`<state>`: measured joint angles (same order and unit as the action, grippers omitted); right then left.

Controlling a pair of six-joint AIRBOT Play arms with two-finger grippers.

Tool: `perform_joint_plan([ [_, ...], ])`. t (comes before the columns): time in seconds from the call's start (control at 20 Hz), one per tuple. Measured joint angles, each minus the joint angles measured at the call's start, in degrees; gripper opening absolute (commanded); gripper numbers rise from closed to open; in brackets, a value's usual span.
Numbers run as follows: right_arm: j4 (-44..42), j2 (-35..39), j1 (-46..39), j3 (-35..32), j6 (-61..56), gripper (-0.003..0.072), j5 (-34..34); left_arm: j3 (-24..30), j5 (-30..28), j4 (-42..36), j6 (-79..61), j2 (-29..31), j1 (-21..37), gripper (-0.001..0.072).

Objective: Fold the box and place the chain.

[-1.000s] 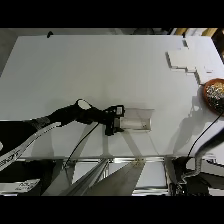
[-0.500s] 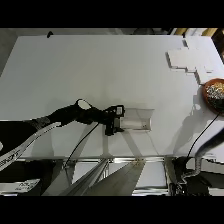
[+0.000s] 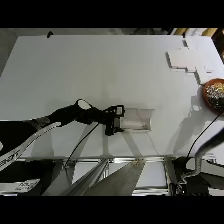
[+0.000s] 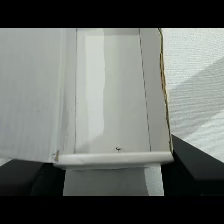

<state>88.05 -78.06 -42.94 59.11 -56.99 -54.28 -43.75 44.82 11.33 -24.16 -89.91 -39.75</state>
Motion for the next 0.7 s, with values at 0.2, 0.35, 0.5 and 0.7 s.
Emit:
perform_joint_plan([
  [0.2, -8.2, 8.2, 0.9, 0.0, 0.02, 0.0015, -2.89, 0.0, 0.0, 0.0, 0.0, 0.0, 0.0, 0.0312],
  [0.35, -12.76, 15.1, 5.07, 0.0, 0.13, 0.0015, -5.81, 0.0, 0.0, 0.0, -0.02, 0.0, 0.0, 0.0312],
  [0.5, -15.52, 21.79, 11.26, 0.0, 0.24, 0.0015, -11.15, 0.0, 0.0, 0.0, 0.0, 0.0, 0.0, 0.0312],
  [0.7, -20.04, 29.66, 18.82, 0.0, 0.02, 0.0015, -19.56, 0.0, 0.0, 0.0, 0.0, 0.0, 0.0, 0.0312],
])
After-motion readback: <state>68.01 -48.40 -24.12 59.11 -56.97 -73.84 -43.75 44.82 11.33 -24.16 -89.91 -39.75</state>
